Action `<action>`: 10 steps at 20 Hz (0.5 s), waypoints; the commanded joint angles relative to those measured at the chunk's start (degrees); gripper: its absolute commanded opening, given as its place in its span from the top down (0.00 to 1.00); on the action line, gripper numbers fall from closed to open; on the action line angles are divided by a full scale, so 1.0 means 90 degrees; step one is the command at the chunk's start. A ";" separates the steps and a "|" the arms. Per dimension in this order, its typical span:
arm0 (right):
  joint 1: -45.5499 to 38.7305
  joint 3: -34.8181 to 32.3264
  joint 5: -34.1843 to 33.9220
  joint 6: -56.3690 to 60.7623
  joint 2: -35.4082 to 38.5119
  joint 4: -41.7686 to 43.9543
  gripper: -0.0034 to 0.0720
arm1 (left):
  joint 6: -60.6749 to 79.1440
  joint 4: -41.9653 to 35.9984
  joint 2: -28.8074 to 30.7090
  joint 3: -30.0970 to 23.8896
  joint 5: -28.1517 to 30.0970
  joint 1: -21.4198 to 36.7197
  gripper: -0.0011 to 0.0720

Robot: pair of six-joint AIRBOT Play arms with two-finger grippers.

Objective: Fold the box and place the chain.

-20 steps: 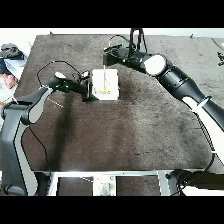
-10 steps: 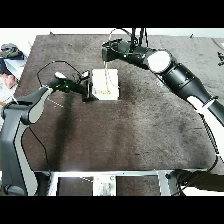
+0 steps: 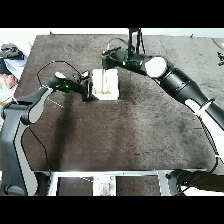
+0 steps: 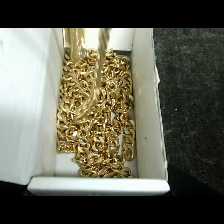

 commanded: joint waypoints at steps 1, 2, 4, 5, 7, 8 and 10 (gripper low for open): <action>-0.0197 -0.0532 -0.0126 0.0015 -0.0005 -0.0041 0.96 | 0.0002 0.0002 0.0005 0.0007 0.0000 0.0005 0.51; -0.0311 -0.0651 -0.0114 0.0012 -0.0046 -0.0039 0.96 | 0.0002 0.0002 0.0005 0.0007 0.0002 0.0005 0.51; -0.0488 -0.0736 -0.0107 0.0005 -0.0192 -0.0041 0.57 | 0.0002 0.0002 0.0005 0.0007 0.0000 0.0005 0.51; -0.0517 -0.0733 -0.0119 -0.0117 -0.0265 -0.0039 0.64 | 0.0002 0.0002 0.0005 0.0007 0.0000 0.0005 0.51; -0.0559 -0.0729 -0.0114 -0.0389 -0.0316 -0.0041 0.66 | 0.0002 0.0000 0.0005 0.0007 0.0002 0.0005 0.51; -0.0612 -0.0721 -0.0141 -0.0539 -0.0316 -0.0041 0.66 | 0.0002 0.0002 0.0005 0.0007 0.0002 0.0005 0.51; -0.0840 -0.0610 -0.0044 -0.0595 -0.0316 -0.0036 0.72 | 0.0002 0.0002 0.0005 0.0007 0.0000 0.0005 0.51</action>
